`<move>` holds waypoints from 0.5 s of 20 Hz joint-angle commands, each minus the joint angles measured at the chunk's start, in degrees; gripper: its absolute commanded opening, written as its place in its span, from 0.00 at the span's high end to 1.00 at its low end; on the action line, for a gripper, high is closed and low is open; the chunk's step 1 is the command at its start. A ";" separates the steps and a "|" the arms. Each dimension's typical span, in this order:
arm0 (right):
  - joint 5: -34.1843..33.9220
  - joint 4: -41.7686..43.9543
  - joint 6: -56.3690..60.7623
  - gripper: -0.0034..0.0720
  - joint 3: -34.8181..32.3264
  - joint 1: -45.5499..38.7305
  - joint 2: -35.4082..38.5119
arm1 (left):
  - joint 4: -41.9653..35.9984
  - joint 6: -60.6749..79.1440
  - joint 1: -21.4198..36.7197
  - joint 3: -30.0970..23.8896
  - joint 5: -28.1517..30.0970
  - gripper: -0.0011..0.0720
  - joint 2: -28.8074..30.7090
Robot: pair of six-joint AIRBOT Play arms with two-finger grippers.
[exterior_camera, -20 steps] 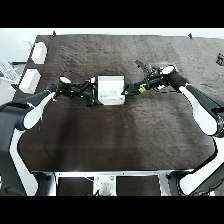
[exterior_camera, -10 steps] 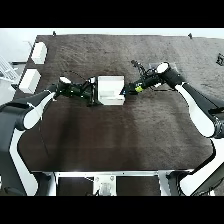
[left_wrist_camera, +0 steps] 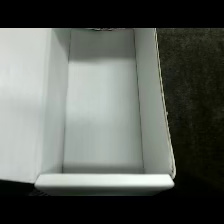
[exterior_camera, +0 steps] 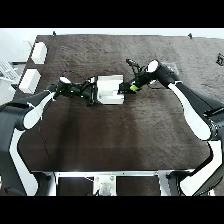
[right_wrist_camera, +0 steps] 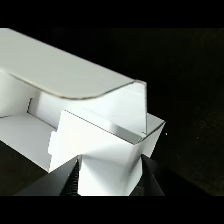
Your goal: Fold the box and place the chain.
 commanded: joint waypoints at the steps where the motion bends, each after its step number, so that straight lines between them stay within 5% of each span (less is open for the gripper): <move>1: -0.94 -5.53 7.34 0.36 0.96 1.88 -0.04 | 0.07 0.09 -0.04 0.00 -0.15 0.36 0.02; 10: -0.85 -18.69 19.85 0.36 1.09 5.05 -0.09 | 0.07 0.09 -0.04 0.00 -0.15 0.36 0.02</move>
